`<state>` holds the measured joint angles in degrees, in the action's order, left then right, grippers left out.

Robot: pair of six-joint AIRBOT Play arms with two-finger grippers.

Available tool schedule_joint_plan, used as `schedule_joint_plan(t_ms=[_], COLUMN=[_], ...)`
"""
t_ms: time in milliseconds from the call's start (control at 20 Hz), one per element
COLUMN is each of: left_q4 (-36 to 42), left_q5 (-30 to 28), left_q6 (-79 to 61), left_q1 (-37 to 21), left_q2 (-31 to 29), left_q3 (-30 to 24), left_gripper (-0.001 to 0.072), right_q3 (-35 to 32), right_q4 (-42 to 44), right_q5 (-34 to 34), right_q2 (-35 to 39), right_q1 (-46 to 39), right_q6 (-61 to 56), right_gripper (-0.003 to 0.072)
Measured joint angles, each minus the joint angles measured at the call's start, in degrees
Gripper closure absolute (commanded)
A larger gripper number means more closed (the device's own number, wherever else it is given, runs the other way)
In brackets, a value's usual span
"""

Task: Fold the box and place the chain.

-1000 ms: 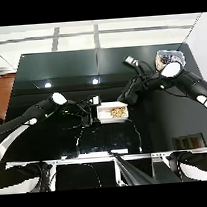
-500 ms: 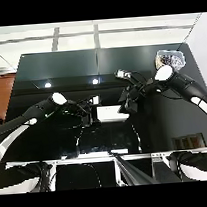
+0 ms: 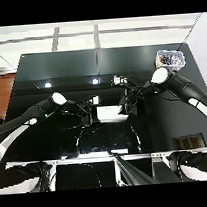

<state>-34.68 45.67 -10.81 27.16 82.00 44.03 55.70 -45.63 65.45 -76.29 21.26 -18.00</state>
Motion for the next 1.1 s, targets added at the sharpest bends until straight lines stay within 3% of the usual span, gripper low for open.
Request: schedule_joint_plan(t_ms=[800, 850, 900, 1100], left_q4=[0.0, 0.0, 0.0, 0.0], left_q5=[0.2, 0.2, 0.2, 0.0], left_q6=[0.0, 0.0, 0.0, 0.1], left_q1=[0.0, 0.0, 0.0, 0.0], left_q2=[0.0, 0.0, 0.0, 0.0], left_q3=[0.0, 0.0, 0.0, 0.0], left_gripper=[0.0417, 0.0417, 0.0417, 0.0417], right_q3=[0.0, 0.0, 0.0, 0.0], right_q4=[-2.4, -2.6, -2.8, -4.3], right_q5=[1.3, 1.3, 1.4, 1.7], right_q2=[0.2, 0.2, 0.2, 0.2], right_q1=[1.2, 1.2, 1.2, 1.2], right_q6=[-1.7, -1.7, -1.8, -1.9], right_gripper=[0.0472, 0.0465, 0.0372, 0.0372])
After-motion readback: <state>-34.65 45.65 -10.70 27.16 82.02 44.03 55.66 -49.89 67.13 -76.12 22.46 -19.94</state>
